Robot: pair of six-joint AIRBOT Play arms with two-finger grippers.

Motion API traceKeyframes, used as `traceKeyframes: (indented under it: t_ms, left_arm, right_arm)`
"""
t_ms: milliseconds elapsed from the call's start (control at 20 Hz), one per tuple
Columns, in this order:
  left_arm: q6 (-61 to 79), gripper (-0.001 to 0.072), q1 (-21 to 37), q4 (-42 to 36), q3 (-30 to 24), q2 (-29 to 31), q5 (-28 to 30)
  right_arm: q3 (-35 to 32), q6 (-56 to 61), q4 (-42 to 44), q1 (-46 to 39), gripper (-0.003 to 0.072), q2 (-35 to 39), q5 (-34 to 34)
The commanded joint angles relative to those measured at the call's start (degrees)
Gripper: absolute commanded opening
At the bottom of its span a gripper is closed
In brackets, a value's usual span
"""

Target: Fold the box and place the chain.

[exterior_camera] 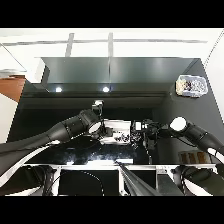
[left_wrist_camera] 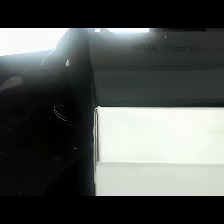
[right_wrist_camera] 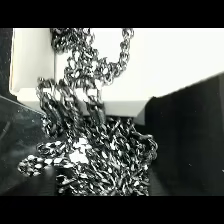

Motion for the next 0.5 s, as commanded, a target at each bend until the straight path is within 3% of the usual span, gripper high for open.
traceKeyframes:
  t_ms: [0,150,450]
  left_arm:
    - [0.00,0.0032,0.02,0.00,-0.02,-0.02,0.02]
    - [0.00,0.0032,0.00,0.00,-0.02,-0.02,0.00]
    - [0.00,0.0032,0.00,0.00,-0.02,-0.02,0.02]
  right_arm:
    - [0.13,-0.11,0.68,-0.02,0.0062,-0.24,3.10]
    - [0.35,0.37,0.59,-0.02,0.0039,0.57,5.14]
    - [3.69,12.13,-1.05,-0.04,0.0038,5.27,5.42]
